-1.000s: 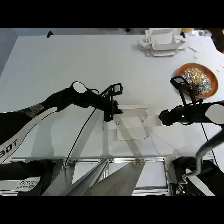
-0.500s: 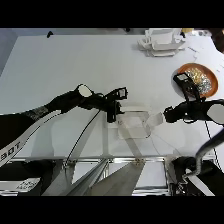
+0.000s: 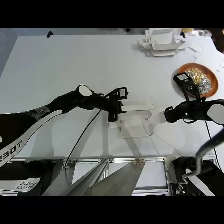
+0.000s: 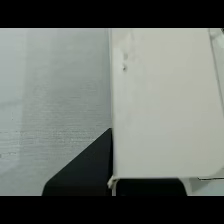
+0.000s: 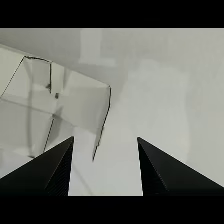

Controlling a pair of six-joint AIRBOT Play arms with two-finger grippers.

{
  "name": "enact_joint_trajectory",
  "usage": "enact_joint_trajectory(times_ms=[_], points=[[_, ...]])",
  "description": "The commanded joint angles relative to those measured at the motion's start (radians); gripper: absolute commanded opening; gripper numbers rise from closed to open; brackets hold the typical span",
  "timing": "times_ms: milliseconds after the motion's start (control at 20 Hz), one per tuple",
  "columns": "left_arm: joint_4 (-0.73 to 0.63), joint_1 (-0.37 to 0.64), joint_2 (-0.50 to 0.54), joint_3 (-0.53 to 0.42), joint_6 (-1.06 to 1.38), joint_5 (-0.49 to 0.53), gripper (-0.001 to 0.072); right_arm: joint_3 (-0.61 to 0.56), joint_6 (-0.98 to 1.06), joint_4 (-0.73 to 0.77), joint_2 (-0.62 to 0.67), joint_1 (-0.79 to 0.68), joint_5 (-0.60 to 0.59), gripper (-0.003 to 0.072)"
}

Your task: Fold the box and place the chain.

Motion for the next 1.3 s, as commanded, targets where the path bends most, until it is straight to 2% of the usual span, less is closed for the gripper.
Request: enact_joint_trajectory(times_ms=[0,650,700,750,900,950,1150,1250], points=[[0.044,-0.001,-0.002,0.0,0.008,-0.003,0.0003,0.0,0.0,0.001,0.001,0.0,0.0,0.0438],[0.045,0.0,-0.022,0.0,0.007,-0.016,0.0011,0.0,-0.023,0.008,0.001,0.0,0.006,0.0434],[0.045,0.0,-0.022,0.0,0.008,-0.016,0.0011,0.0,-0.049,0.012,0.001,0.0,0.006,0.0409],[0.045,-0.001,-0.022,0.0,0.008,-0.016,0.0011,0.0,-0.088,0.024,0.001,0.0,0.007,0.0341],[0.045,0.0,-0.022,0.0,0.008,-0.016,0.0011,0.0,-0.211,0.11,0.001,0.0,0.008,0.0059],[0.045,0.0,-0.022,0.0,0.008,-0.016,0.0011,0.0,-0.26,0.153,0.001,0.0,0.013,0.0022],[0.045,0.0,-0.022,0.0,0.008,-0.016,0.0011,-0.003,-0.575,0.321,0.001,0.007,0.098,0.0017],[0.045,0.0,-0.022,0.0,0.008,-0.016,0.0011,-0.013,-0.682,0.325,0.001,0.04,0.123,0.0017]])
